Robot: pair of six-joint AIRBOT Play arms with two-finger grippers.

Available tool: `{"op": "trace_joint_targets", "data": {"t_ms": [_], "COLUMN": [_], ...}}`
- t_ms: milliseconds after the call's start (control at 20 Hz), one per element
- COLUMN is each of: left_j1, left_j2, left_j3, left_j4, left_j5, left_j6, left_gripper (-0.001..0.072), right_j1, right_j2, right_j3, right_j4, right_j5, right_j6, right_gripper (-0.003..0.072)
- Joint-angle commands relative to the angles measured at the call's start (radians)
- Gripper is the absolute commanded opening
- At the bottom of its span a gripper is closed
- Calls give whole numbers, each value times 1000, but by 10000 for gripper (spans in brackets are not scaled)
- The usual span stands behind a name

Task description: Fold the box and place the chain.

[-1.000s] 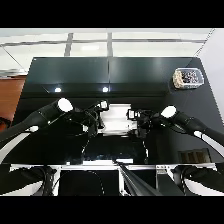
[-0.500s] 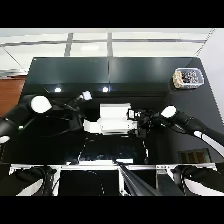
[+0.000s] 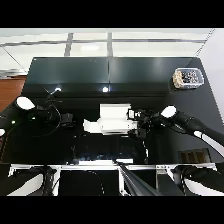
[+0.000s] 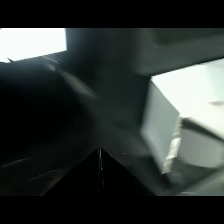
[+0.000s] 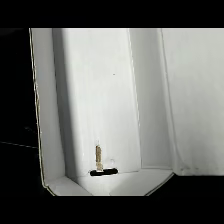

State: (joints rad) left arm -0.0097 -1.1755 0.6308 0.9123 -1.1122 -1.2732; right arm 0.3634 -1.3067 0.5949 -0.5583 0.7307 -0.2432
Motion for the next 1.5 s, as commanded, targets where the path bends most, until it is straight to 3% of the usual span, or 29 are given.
{"op": "trace_joint_targets", "data": {"t_ms": [0,300,700,950,1200,1350,1450], "left_j1": [6,-137,-145,-147,-140,-140,-141], "left_j2": [-114,-168,-225,-235,-235,-235,-235], "left_j3": [-34,-17,-17,-16,-16,-16,-16], "left_j4": [-222,-213,-239,-500,-525,-529,-528], "left_j5": [-12,126,89,22,-11,-11,-25], "left_j6": [21,21,137,383,407,406,406], "left_gripper": [26,26,27,28,43,524,629], "right_j1": [0,0,0,0,0,0,0], "right_j2": [-1,-1,-1,-1,-1,-1,-1], "right_j3": [0,0,0,0,0,0,0], "right_j4": [0,0,0,0,0,0,0], "right_j5": [1,1,1,1,1,1,1], "right_j6": [0,0,0,0,0,0,0], "right_gripper": [221,221,221,221,221,222,221]}}
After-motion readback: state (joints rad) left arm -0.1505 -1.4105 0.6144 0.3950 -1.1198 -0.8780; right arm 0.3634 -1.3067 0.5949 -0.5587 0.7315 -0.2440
